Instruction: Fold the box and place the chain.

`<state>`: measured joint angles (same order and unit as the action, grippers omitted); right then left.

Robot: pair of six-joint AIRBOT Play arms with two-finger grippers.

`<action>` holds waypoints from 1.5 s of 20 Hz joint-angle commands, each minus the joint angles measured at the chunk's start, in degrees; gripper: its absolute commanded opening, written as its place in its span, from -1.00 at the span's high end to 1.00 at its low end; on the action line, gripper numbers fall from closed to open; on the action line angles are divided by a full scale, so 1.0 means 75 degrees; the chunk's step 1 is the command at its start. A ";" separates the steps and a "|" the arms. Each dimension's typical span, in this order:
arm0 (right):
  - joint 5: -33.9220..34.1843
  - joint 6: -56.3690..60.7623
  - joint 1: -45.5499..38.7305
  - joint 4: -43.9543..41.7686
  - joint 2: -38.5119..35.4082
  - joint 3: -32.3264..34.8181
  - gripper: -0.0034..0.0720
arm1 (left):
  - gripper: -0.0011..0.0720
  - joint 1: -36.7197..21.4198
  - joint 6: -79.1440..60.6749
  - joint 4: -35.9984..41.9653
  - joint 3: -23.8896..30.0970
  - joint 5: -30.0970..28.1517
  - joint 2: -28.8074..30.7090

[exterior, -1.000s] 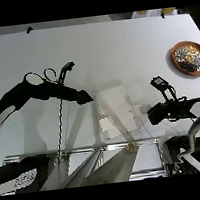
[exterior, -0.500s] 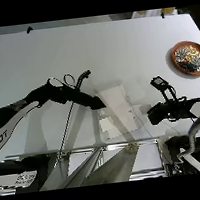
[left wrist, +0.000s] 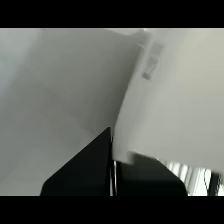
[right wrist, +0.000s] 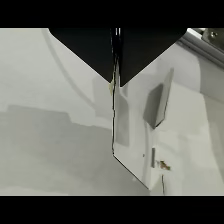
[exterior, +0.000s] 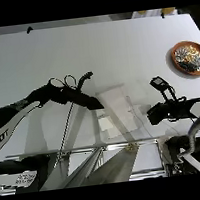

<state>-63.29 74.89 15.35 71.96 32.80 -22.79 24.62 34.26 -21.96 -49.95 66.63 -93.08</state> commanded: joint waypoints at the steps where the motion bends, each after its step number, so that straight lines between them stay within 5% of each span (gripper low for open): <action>1: -0.0009 0.0003 0.0006 0.0032 0.0003 0.0000 0.86 | 0.95 -0.0189 -0.0962 -0.0105 -0.0006 0.0434 -0.0006; 4: -0.0003 0.0000 0.0006 -0.0055 0.0000 -0.0009 0.82 | 0.96 0.0044 -0.1953 -0.0102 -0.0006 0.0326 0.0023; 6: 0.0070 0.0003 0.0006 -0.0087 -0.0009 -0.0017 0.37 | 0.96 0.0321 -0.2573 -0.0149 -0.0006 -0.0073 0.0143; 9: 0.0058 0.0000 0.0006 -0.0047 -0.0009 -0.0318 0.06 | 0.96 0.0845 -0.4004 -0.0379 -0.0006 -0.0956 0.0606; 15: 0.0256 0.0003 0.0006 0.0729 -0.0009 -0.1215 0.05 | 0.96 0.1594 -0.5071 -0.0740 -0.0006 -0.3322 0.1638; 23: 0.0393 0.0003 0.0006 0.0819 -0.0006 -0.1215 0.05 | 0.94 0.1594 -0.5112 -0.1323 -0.0003 -0.3316 0.1326; 26: 0.0393 0.0003 0.0006 0.0816 -0.0006 -0.1215 0.05 | 0.72 0.1597 -0.5112 -0.1320 -0.0003 -0.3311 0.1256; 30: 0.0393 0.0003 0.0006 0.0816 -0.0006 -0.1215 0.05 | 0.95 0.1664 -0.5190 -0.1309 -0.0003 -0.3276 0.1075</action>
<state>-60.34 74.89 15.35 78.04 32.80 -31.86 36.80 -4.10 -31.55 -49.95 41.89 -84.20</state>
